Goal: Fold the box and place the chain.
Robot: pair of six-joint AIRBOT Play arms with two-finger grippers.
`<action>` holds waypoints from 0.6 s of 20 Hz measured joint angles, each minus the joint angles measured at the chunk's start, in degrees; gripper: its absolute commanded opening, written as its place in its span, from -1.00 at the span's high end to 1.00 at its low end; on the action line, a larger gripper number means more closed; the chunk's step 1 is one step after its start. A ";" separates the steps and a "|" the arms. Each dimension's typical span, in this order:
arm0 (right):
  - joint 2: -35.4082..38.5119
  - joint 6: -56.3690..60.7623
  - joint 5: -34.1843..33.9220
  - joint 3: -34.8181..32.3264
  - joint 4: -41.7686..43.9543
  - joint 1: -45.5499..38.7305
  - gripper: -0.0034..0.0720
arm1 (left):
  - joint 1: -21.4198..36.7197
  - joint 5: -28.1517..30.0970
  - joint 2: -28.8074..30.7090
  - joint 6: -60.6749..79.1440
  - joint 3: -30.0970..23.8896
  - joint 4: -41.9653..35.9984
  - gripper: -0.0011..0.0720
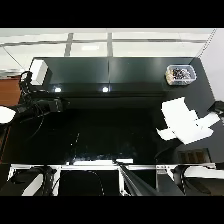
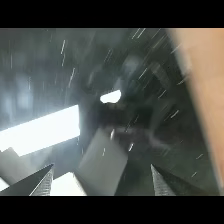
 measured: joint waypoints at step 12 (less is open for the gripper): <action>7.67 -9.33 12.33 0.17 7.23 3.43 0.87 | 0.02 -0.20 -0.94 0.00 0.00 -1.25 -0.95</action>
